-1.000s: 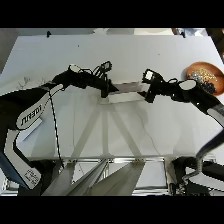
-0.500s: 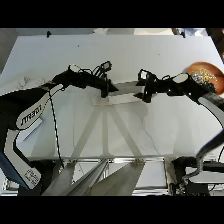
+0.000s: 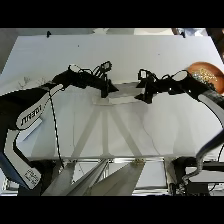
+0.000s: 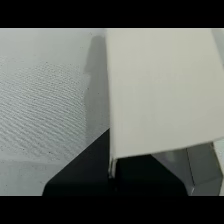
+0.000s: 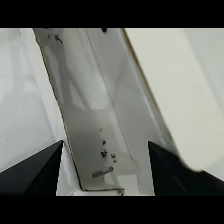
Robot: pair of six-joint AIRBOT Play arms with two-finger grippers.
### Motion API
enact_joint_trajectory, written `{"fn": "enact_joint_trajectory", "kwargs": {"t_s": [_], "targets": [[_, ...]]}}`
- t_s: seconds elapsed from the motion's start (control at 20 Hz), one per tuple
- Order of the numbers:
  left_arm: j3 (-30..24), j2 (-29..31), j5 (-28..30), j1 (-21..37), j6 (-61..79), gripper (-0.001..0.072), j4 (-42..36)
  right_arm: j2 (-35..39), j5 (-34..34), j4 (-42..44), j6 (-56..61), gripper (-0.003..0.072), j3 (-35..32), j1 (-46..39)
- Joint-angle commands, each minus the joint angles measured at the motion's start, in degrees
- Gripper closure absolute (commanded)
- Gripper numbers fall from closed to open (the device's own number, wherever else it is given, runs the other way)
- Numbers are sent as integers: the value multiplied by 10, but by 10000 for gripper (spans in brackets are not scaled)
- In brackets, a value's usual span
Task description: Fold the box and place the chain.
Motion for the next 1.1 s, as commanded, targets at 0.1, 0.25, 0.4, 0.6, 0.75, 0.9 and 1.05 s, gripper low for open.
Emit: {"fn": "enact_joint_trajectory", "kwargs": {"t_s": [0.1,0.25,0.4,0.6,0.75,0.9,1.05], "targets": [[0,0,2,0,0,698,0,42,23,-21,42,97,1,-21],[0,0,2,0,0,698,0,46,14,-30,42,97,1,-25],[0,0,2,0,0,698,0,46,-8,-34,42,97,1,-25],[0,0,2,0,0,698,0,53,48,-61,39,97,0,-24],[0,0,2,0,0,698,0,97,34,-88,39,97,-24,-29],[0,0,2,0,0,698,0,170,-13,-71,9,97,-110,-42],[0,0,2,0,0,698,0,189,-24,-48,-32,97,-186,-37]]}}
